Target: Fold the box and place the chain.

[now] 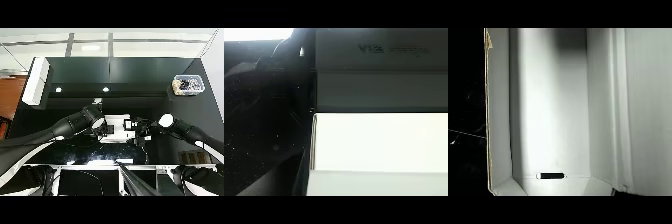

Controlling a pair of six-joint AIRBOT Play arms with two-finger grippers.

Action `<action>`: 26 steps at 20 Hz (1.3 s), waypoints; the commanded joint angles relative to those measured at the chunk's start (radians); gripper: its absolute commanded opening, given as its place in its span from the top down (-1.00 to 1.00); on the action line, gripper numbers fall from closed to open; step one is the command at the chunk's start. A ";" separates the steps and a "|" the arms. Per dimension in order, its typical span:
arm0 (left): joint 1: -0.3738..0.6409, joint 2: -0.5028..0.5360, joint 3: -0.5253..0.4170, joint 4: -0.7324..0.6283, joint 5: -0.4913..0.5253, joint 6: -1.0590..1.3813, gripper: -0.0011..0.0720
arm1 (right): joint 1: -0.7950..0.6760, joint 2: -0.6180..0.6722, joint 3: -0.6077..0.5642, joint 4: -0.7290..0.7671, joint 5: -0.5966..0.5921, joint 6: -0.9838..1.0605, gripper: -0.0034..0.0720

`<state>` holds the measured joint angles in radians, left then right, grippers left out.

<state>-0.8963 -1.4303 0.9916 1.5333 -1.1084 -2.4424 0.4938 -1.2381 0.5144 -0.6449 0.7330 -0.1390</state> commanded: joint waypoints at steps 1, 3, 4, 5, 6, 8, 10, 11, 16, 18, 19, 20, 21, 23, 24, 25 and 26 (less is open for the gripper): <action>-0.001 -0.011 0.000 -0.006 -0.001 0.000 0.22 | 0.001 -0.001 0.000 0.000 0.000 0.001 0.80; -0.001 -0.012 0.000 -0.006 -0.002 0.000 0.25 | 0.001 -0.001 0.000 0.000 0.000 0.001 0.80; -0.001 -0.012 0.000 -0.006 -0.001 0.000 0.61 | 0.001 -0.001 0.000 0.000 0.000 0.001 0.80; -0.001 -0.012 0.000 -0.006 -0.001 0.004 0.88 | 0.001 -0.001 0.000 0.000 0.000 0.001 0.80; -0.001 -0.012 0.000 -0.006 -0.001 0.004 0.88 | 0.000 -0.001 0.000 0.000 0.000 0.000 0.80; -0.001 -0.012 0.000 -0.006 -0.002 0.004 0.88 | 0.000 -0.001 0.000 0.001 0.000 0.000 0.80; -0.001 -0.012 0.001 -0.006 -0.002 0.004 0.88 | 0.000 -0.001 0.000 0.001 0.000 0.024 0.62; -0.001 -0.012 0.001 -0.006 -0.002 0.004 0.88 | 0.000 0.002 0.000 0.001 0.000 0.068 0.06; -0.004 -0.011 0.001 0.023 -0.031 0.003 0.89 | -0.002 0.122 0.001 -0.111 0.095 0.143 -0.92; -0.004 -0.011 0.001 0.022 -0.031 0.004 0.89 | -0.002 0.198 0.001 -0.200 0.104 0.182 -0.92; -0.004 -0.012 0.001 0.022 -0.030 0.004 0.89 | -0.003 0.225 0.001 -0.240 0.104 0.192 -0.92; -0.004 -0.011 0.001 0.022 -0.029 0.004 0.88 | -0.003 0.238 0.001 -0.257 0.101 0.193 -0.92; -0.004 -0.012 0.001 0.022 -0.027 0.004 0.88 | -0.002 0.236 0.000 -0.253 0.097 0.192 -0.92; -0.004 -0.012 0.001 0.022 -0.027 0.004 0.88 | 0.000 0.218 0.000 -0.251 0.079 0.172 -0.92; -0.004 -0.012 0.001 0.022 -0.026 0.004 0.88 | 0.000 0.204 0.000 -0.236 0.066 0.148 -0.92; -0.004 -0.012 0.001 0.022 -0.024 0.004 0.88 | 0.000 0.189 0.000 -0.198 0.058 0.105 -0.92; -0.004 -0.012 0.001 0.022 -0.021 0.004 0.88 | 0.000 0.174 0.000 -0.155 0.059 0.055 -0.86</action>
